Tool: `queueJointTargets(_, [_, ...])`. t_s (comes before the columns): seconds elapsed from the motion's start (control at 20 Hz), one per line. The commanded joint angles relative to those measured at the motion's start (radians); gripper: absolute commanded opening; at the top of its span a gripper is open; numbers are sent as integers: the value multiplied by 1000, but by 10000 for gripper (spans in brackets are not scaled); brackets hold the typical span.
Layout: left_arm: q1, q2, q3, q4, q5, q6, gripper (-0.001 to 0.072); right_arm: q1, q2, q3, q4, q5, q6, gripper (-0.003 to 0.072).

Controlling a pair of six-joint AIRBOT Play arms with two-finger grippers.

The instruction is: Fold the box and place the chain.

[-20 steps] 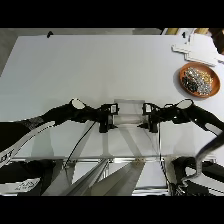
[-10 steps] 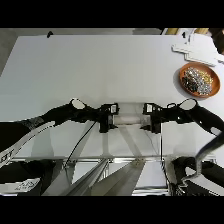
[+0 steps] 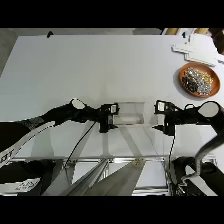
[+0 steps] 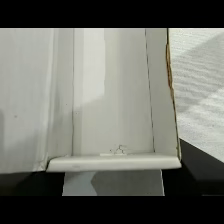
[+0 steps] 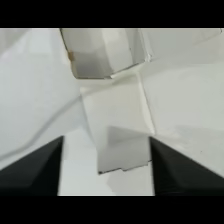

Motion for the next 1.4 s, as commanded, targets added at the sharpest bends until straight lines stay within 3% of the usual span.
queueJointTargets(0.0, [0, 1, 0, 0, -1, 0, 206, -12, 78, 1, 135, 110, 16, 366])
queueJointTargets(0.1, [0, 1, 0, 1, -1, 0, 206, -6, 82, 1, 278, 167, -24, 178])
queueJointTargets(0.15, [0, 1, 0, 0, -1, 0, 206, 10, 82, 1, 331, 182, -24, 38])
queueJointTargets(0.2, [0, 1, 0, 0, -1, 0, 206, 34, 80, 1, 360, 174, -24, 20])
queueJointTargets(0.4, [0, 1, 0, 1, -1, 0, 206, 87, 71, 1, 528, -20, -6, 20])
queueJointTargets(0.5, [0, 1, 0, 1, -1, 0, 206, 87, -2, 14, 603, -120, -14, 18])
queueJointTargets(0.75, [0, 1, 0, 1, -1, 0, 206, 87, -308, 111, 608, -264, 56, 19])
queueJointTargets(0.95, [0, 1, 0, 1, -1, 0, 206, 87, -396, 148, 595, -409, 113, 19])
queueJointTargets(1.2, [0, 1, 0, 1, -1, 0, 206, 87, -461, 148, 378, -353, 197, 19])
queueJointTargets(1.35, [0, 1, 0, 1, -1, 0, 206, 75, -391, 149, 367, -319, 198, 19])
